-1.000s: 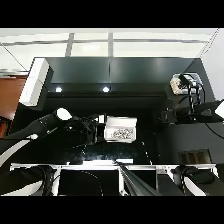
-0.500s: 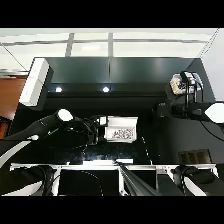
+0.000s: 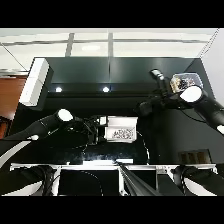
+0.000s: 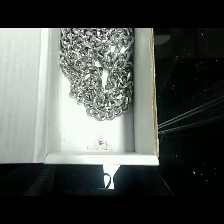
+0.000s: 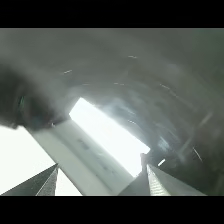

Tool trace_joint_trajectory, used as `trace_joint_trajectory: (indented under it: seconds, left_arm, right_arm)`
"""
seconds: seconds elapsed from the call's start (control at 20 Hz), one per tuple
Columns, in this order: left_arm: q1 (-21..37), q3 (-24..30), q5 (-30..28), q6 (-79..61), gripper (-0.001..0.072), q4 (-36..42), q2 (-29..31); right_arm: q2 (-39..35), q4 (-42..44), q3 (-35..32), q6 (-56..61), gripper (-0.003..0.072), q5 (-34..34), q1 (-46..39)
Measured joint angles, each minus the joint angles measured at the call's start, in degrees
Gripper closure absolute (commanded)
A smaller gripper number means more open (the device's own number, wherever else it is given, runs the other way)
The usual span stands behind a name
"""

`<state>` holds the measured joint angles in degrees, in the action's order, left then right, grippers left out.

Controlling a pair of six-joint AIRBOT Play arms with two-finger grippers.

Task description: Fold the box and place the chain.

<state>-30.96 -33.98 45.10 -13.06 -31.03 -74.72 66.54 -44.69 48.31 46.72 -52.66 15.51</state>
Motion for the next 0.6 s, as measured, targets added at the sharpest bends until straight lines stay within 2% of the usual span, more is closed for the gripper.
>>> trace_joint_trajectory:
  seconds: [0.15,0.35,0.6]
  left_arm:
    - [0.0,0.0,0.0,0.0,0.0313,0.0,0.0]
    - [0.0,0.0,-0.1,0.0,0.0313,0.0,0.0]
    - [0.0,0.0,-0.1,0.0,0.0313,0.0,0.0]
  right_arm:
    - [0.3,2.1,3.2,-12.5,0.0069,-4.5,1.4]
    - [-1.2,-0.5,4.1,-18.5,0.0069,-11.1,3.1]
    - [-1.7,-1.7,-1.3,-22.3,0.0069,-7.9,5.3]
